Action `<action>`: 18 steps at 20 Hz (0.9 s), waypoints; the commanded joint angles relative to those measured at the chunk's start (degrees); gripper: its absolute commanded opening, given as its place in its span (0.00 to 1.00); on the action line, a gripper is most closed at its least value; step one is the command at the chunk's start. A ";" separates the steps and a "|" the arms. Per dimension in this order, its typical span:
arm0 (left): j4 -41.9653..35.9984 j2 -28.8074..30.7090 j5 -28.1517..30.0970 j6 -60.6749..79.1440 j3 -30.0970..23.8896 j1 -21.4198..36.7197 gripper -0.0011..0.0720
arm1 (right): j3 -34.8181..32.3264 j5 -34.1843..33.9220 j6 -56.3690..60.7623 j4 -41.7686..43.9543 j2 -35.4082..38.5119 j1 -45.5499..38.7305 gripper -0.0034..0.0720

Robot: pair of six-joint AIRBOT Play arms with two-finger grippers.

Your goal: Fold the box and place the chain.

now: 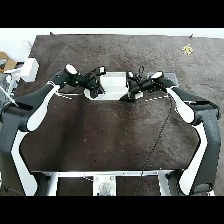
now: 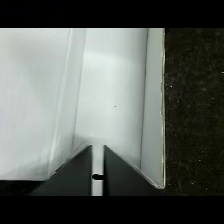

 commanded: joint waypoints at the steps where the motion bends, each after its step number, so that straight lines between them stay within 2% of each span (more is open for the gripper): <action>1: -0.33 0.70 -0.63 -2.95 0.22 1.49 0.03 | -0.02 0.04 -0.02 0.02 -0.02 0.07 0.68; 5: 0.07 4.00 -7.96 -18.08 1.73 6.10 0.03 | -0.02 0.04 0.00 0.02 -0.02 0.07 0.68; 7: 0.87 7.15 -9.68 -29.42 1.86 8.41 0.03 | -0.02 0.04 -0.02 0.02 -0.02 0.07 0.68; 10: 7.10 11.87 -10.51 -50.05 1.84 10.56 0.03 | -0.02 0.02 0.00 0.02 -0.02 0.07 0.68; 12: 10.93 12.94 -13.27 -61.37 1.75 11.39 0.03 | -0.02 0.04 -0.02 0.02 -0.02 0.07 0.68; 15: 15.17 12.76 -15.87 -66.27 1.64 11.98 0.03 | -0.02 0.04 -0.02 0.02 -0.02 0.07 0.68; 18: 14.49 12.76 -12.44 -69.05 -0.85 12.63 0.03 | -0.02 0.02 -0.02 0.00 -0.02 0.07 0.68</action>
